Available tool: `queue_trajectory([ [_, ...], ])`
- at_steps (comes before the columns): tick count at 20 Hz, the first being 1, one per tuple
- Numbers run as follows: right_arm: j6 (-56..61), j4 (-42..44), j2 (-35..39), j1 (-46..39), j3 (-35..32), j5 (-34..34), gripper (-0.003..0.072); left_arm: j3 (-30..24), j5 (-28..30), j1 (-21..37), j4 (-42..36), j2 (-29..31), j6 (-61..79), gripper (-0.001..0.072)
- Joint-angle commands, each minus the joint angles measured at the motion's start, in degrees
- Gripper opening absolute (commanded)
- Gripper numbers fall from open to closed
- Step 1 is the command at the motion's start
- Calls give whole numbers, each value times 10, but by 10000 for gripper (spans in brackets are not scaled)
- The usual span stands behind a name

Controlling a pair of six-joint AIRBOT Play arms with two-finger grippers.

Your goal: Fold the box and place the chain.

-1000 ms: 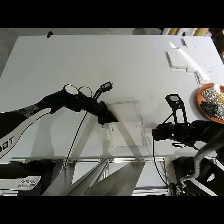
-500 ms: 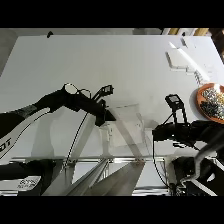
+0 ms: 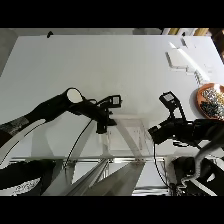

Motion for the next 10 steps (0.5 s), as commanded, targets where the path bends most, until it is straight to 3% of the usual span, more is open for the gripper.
queue_trajectory([
  [1,-53,3,4,0,7,17,583,-31,79,-42,-12,9,35,1],
  [5,-97,3,7,0,7,12,581,-32,137,-47,-46,-10,124,3],
  [10,-111,-3,7,0,7,-2,580,-31,191,-47,-46,-28,126,3],
])
